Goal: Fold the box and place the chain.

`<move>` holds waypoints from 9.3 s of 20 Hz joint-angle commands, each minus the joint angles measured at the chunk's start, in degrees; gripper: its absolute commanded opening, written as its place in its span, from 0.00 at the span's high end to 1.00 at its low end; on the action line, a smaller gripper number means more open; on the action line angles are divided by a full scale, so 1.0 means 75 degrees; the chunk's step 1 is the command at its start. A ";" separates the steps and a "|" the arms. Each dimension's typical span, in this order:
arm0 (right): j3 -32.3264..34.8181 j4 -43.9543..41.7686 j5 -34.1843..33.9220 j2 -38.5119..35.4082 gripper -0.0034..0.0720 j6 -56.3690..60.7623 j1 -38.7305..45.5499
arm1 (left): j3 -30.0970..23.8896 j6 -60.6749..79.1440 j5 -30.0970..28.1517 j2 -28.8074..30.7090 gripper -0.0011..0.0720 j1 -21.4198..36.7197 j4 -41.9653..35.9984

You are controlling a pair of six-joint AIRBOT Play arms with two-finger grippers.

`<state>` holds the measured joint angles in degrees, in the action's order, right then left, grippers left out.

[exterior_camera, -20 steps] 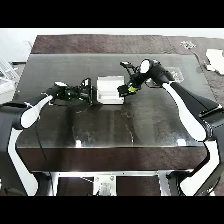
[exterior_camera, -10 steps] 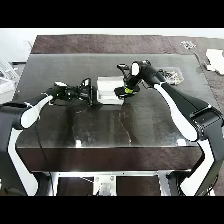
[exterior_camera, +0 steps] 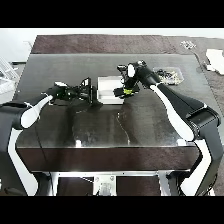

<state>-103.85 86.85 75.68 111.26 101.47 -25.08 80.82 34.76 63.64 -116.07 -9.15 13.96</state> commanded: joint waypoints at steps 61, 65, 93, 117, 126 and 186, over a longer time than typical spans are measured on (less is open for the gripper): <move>-0.0699 -0.0868 -0.1693 0.0356 0.40 -0.3220 0.4258 | 0.0000 0.0003 0.0003 0.0000 0.42 0.0003 0.0020; -0.0699 -0.0810 -0.1696 0.0557 0.42 -0.3220 0.4266 | 0.0000 0.0003 0.0003 0.0000 0.42 0.0003 0.0020; -0.1151 -0.0638 -0.2177 -0.5053 0.95 -0.3427 0.2273 | 0.0000 0.0003 0.0003 0.0000 0.42 0.0003 0.0020; -0.0921 -0.1040 -0.3229 -0.4549 0.95 -0.4316 -0.0691 | 0.0000 0.0003 0.0003 0.0000 0.42 0.0003 0.0020; -0.0918 -0.1046 -0.3290 -0.4398 0.95 -0.4368 -0.0691 | 0.0000 0.0003 0.0003 0.0000 0.42 0.0003 0.0020; 0.2390 -0.2244 -0.3518 -0.2967 0.95 -0.4403 -0.0391 | 0.0000 0.0003 0.0003 0.0000 0.42 0.0003 0.0017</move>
<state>-87.81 72.07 50.43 87.33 68.45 -28.69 80.82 34.76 63.66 -116.09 -9.15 14.11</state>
